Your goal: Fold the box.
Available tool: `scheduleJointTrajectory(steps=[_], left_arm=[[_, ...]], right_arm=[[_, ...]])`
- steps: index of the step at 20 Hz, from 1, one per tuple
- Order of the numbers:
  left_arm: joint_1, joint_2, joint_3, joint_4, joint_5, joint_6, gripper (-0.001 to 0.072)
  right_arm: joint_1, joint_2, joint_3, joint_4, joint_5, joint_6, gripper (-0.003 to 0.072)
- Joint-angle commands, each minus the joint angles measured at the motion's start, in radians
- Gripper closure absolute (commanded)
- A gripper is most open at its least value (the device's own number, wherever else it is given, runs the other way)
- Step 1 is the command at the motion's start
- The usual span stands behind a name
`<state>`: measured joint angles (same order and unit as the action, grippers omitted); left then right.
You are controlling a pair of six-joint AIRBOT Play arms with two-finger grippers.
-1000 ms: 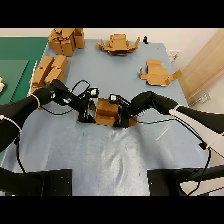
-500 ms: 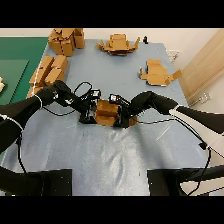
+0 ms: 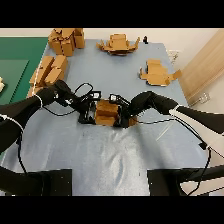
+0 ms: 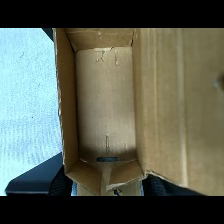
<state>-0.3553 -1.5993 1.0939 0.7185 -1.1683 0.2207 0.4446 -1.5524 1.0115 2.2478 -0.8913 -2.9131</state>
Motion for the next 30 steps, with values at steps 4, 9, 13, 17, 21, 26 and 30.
scheduleJointTrajectory(steps=[4,9,13,17,21,26,30], left_arm=[[-0.013,0.001,0.009,0.007,0.016,-0.001,0.0027],[-0.044,0.000,0.009,0.020,0.056,-0.002,0.0027],[-0.046,-0.001,0.008,0.055,0.060,-0.028,0.0027],[-0.047,-0.001,0.008,0.067,0.061,-0.031,0.0027],[-0.061,-0.001,0.008,0.063,0.063,-0.031,0.0027],[-0.068,-0.001,0.008,0.067,0.077,-0.031,0.0028],[-0.069,-0.001,0.009,0.067,0.058,-0.038,0.0419]], right_arm=[[-0.001,0.000,0.001,0.000,0.000,0.000,0.0420],[-0.001,0.000,0.001,0.000,0.000,0.000,0.0420],[-0.001,0.000,0.001,0.000,0.000,0.000,0.0420],[-0.001,0.000,0.001,0.000,0.000,0.000,0.0420],[-0.001,0.000,0.001,0.000,0.000,0.000,0.0420],[-0.001,0.000,0.001,0.000,-0.001,0.000,0.0420],[-0.001,0.000,0.001,0.000,-0.001,0.000,0.0420]])
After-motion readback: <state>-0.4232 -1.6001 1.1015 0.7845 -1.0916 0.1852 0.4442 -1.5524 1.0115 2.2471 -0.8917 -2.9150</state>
